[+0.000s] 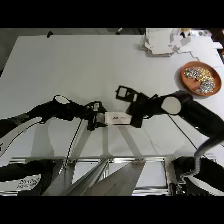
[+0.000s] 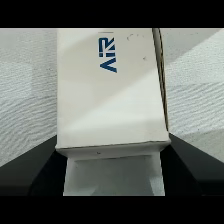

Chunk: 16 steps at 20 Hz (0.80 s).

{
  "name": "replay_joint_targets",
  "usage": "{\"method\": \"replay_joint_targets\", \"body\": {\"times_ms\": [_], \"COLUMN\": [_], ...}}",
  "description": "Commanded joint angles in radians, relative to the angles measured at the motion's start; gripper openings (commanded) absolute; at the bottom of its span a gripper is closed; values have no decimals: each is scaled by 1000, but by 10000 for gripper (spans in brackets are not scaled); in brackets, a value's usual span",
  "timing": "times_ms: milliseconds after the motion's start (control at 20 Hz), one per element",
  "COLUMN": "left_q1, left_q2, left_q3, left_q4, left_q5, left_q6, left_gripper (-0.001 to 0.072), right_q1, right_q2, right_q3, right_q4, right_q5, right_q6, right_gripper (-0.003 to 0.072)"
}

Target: Fold the box and place the chain.

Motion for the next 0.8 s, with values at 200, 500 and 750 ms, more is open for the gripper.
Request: {"method": "replay_joint_targets", "body": {"times_ms": [200,500,750], "left_q1": [0,0,0], "left_q2": [1,1,1], "left_q3": [0,0,0], "left_q4": [1,0,1], "left_q5": [0,0,0], "left_q6": [2,2,2], "left_gripper": [87,87,87], "right_q1": [-423,-660,-662], "right_q2": [109,109,109], "right_q3": [0,0,1], "right_q4": [-309,-297,-298], "right_q5": [354,382,441], "right_q6": [581,609,608], "right_gripper": [21,21,22]}}
